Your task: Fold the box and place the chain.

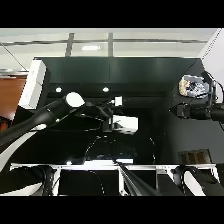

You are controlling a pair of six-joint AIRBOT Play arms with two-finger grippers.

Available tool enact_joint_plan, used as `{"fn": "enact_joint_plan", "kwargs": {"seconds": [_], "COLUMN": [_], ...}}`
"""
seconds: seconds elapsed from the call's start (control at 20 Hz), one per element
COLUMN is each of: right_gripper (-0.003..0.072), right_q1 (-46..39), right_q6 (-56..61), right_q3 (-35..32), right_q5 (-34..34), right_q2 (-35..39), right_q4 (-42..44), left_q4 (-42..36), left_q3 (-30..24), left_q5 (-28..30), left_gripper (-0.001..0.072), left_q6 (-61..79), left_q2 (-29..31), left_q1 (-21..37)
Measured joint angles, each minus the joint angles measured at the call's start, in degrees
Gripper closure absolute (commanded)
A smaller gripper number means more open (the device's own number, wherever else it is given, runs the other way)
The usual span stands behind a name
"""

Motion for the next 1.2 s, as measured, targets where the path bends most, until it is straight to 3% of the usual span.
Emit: {"fn": "enact_joint_plan", "kwargs": {"seconds": [0.35,1.2], "right_gripper": [0.067,0.067], "right_q1": [-0.04,-0.04], "right_q6": [-0.37,-0.72], "right_q3": [0.0,0.0], "right_q5": [-0.63,-1.03], "right_q2": [0.04,0.04], "right_q4": [-0.39,-0.46], "left_q4": [2.95,7.04], "left_q3": [6.12,6.93], "left_q5": [-2.25,-5.75], "left_gripper": [-0.0005,-0.0005], "left_q6": [-5.55,-9.05], "left_q2": [-6.8,-8.31], "left_q1": [-1.75,-2.27]}}
